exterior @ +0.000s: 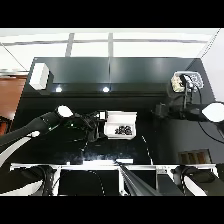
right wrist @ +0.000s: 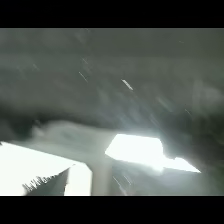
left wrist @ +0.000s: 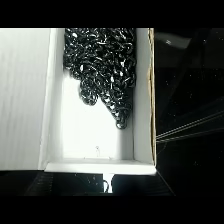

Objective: Fold the box and place the chain.

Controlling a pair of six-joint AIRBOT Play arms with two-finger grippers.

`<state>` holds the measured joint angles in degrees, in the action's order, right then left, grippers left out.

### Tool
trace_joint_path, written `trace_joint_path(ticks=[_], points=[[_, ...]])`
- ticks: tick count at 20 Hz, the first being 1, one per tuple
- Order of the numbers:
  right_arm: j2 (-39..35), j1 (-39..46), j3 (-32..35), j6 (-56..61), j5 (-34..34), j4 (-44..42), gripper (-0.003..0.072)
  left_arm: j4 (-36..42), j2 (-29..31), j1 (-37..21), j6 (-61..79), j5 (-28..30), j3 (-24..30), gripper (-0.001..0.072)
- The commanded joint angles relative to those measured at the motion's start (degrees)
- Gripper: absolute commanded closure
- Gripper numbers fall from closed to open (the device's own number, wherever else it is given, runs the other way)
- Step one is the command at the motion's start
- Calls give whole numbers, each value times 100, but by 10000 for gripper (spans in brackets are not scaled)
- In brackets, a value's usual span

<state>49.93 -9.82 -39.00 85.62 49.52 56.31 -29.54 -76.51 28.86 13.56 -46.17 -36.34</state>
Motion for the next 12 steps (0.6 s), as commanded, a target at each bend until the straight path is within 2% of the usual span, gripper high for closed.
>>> trace_joint_path(ticks=[1, 3, 5, 6, 9, 12], points=[[938, -345, -306, -649, -892, -1010, -26, 4, -2, 2, -2, -2, -2, 434], [1480, -592, -654, -1521, -750, -1281, -25, 4, -2, 2, -2, 4, -2, 434], [1694, -780, -848, -2529, -555, -1281, -23, 4, -2, 2, -2, 4, -2, 434], [1687, -815, -885, -3073, -304, -1274, -22, 4, -2, 2, -2, 4, -2, 434], [1591, -804, -1110, -4675, 1036, -994, -22, 4, -2, 2, -4, -2, -2, 434], [1366, -815, -1172, -5497, 1547, -898, -22, 4, -2, 2, -2, -83, -2, 434]])
